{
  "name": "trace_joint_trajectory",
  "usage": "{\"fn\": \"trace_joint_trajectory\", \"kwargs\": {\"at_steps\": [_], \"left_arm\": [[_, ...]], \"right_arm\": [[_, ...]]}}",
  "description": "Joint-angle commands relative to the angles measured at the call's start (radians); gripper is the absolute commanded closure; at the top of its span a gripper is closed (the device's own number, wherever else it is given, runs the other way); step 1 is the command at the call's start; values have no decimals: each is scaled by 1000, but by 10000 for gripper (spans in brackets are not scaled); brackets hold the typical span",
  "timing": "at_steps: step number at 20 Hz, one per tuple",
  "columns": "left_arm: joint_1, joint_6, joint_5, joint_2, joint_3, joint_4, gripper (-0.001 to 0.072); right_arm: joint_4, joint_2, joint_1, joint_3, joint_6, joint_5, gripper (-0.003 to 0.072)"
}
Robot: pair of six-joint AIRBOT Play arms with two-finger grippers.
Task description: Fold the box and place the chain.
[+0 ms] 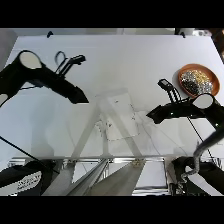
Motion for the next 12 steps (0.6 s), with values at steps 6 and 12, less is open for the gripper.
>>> {"fn": "trace_joint_trajectory", "kwargs": {"at_steps": [6, 12], "left_arm": [[92, 605, 159, 21, -348, -356, 146], [-89, 778, 436, -65, -348, -478, 145]], "right_arm": [[-2, 1, 2, 0, 26, -1, 668], [-2, 1, 2, 0, 26, 3, 668]]}}
